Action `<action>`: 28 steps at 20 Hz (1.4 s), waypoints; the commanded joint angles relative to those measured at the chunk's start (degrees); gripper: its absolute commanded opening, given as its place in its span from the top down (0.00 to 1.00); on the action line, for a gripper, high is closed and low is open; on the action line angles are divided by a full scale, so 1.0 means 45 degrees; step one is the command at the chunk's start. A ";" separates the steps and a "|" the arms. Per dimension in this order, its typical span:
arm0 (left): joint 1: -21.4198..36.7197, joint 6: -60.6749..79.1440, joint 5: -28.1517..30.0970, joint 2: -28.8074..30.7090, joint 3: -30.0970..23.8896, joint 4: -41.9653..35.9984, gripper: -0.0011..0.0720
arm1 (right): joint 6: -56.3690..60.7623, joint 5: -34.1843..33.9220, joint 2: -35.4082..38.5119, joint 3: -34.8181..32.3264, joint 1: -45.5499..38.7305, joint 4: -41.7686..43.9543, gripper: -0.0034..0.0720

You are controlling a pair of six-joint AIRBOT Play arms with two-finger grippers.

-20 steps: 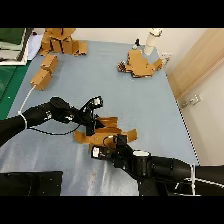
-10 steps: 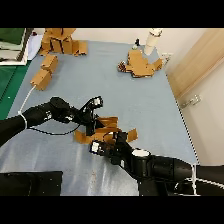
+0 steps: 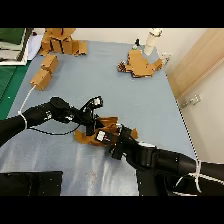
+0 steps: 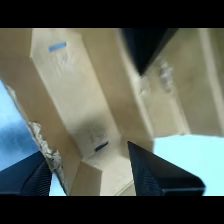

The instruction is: Fold the box.

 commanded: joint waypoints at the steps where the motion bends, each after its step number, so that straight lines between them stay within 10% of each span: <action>1: 0.0005 0.0005 0.0000 0.0010 0.0000 0.0005 0.97 | -0.1826 0.1336 0.0865 -0.0374 -0.1103 0.1049 0.00; 21: 0.0005 0.0005 0.0000 0.0010 0.0000 0.0005 0.97 | -2.0521 0.0301 -0.0165 -0.0049 -0.8165 1.5387 0.00; 28: 0.0005 0.0005 0.0005 0.0010 0.0000 0.0005 0.97 | -2.1765 -0.0500 -0.1180 0.0573 -0.8548 1.6490 0.01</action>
